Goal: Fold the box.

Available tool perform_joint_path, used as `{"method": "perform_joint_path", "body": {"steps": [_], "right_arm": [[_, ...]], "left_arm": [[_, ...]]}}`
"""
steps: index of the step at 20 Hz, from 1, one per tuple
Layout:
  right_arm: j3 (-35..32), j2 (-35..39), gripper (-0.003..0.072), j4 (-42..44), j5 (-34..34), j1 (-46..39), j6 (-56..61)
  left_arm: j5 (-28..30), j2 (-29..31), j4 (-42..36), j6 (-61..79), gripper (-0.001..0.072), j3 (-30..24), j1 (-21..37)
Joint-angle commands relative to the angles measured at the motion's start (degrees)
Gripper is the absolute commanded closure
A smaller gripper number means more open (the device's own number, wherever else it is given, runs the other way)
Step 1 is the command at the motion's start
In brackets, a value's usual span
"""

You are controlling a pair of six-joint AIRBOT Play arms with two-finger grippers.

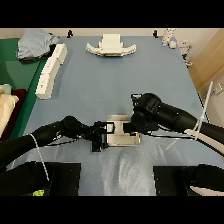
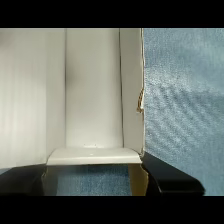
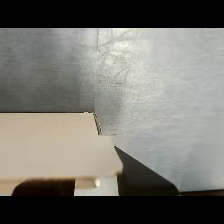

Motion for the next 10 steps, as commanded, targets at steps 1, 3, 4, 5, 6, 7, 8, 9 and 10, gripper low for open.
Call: {"method": "perform_joint_path", "body": {"steps": [1, 3, 4, 5, 6, 7, 8, 9, 10], "right_arm": [[2.9, 4.0, 0.0396, -2.5, -2.4, -1.3, -3.8], [2.9, 6.0, 0.0646, -2.6, -4.2, -4.9, -7.0], [2.8, 6.3, 0.0682, -2.6, -5.2, -7.8, -9.6], [2.5, 6.3, 0.0684, -2.4, -5.4, -11.0, -12.2], [2.0, 6.2, 0.0684, -2.1, -5.0, -14.4, -14.4], [1.3, 6.0, 0.0684, -1.4, -3.7, -18.2, -16.8], [0.6, 5.5, 0.0685, 1.4, -1.6, -22.5, -20.3], [0.4, 4.5, 0.0685, 5.9, 0.4, -26.8, -24.5], [0.3, 2.9, 0.0685, 12.3, 2.5, -31.4, -29.9]], "left_arm": [[0.0, 0.0, 0.0, 0.0, 0.023, 0.0, 0.0], [0.0, 0.0, 0.0, 0.0, 0.023, 0.0, 0.0], [0.1, 0.0, 0.0, 0.0, 0.023, 0.0, 0.0], [0.0, 0.0, 0.0, 0.0, 0.023, 0.0, 0.0], [0.0, 0.0, 0.0, 0.0, 0.0229, 0.0, 0.0], [0.0, 0.0, 0.0, 0.0, 0.0229, 0.0, 0.0], [0.1, 0.0, 0.0, 0.0, 0.0229, 0.0, 0.0], [0.0, 0.0, 0.0, 0.0, 0.023, 0.0, 0.0], [0.0, 0.0, 0.0, 0.0, 0.0229, 0.0, 0.0]]}}
